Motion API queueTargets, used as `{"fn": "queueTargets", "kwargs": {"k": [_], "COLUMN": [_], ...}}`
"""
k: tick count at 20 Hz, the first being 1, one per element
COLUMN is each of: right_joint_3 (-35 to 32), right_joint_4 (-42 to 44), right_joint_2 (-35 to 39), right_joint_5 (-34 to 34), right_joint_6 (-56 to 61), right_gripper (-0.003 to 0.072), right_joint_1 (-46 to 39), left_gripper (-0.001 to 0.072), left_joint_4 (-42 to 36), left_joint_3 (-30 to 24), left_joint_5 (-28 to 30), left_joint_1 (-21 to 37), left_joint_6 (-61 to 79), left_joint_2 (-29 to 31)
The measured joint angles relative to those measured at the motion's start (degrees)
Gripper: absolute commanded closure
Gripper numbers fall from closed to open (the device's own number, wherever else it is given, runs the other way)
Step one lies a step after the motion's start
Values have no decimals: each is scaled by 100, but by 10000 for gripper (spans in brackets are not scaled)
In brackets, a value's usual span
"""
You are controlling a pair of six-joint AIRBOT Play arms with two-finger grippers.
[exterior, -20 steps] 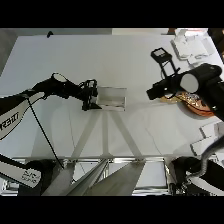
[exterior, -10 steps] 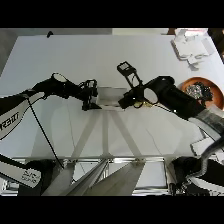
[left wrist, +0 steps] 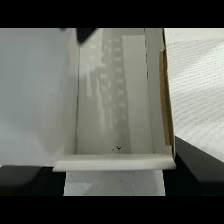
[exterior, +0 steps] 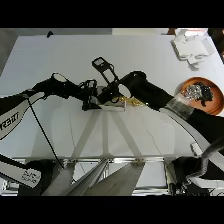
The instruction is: Fold the box and place the chain.
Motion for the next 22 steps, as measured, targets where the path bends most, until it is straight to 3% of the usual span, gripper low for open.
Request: {"fn": "queueTargets", "kwargs": {"k": [1,4,9,15,16,18,22], "right_joint_3": [52,138,177,-24,-131,-380,-846], "right_joint_4": [-2,-2,4,31,28,55,398], "right_joint_2": [-92,-232,15,1082,1261,1526,1541], "right_joint_5": [37,201,538,929,981,1167,1373], "right_joint_6": [0,-2,-595,-2133,-2363,-2844,-4006], "right_gripper": [661,398,396,384,357,211,201], "right_joint_1": [17,44,48,-542,-728,-1167,-2092], "left_gripper": [392,392,392,392,392,392,392], "left_joint_4": [0,0,0,0,0,0,0], "left_joint_3": [0,0,0,0,0,0,0], "left_joint_5": [0,0,0,0,0,0,0], "left_joint_1": [0,0,0,0,0,0,0], "left_joint_6": [0,0,0,0,0,0,0], "left_joint_2": [0,0,0,0,0,0,0]}}
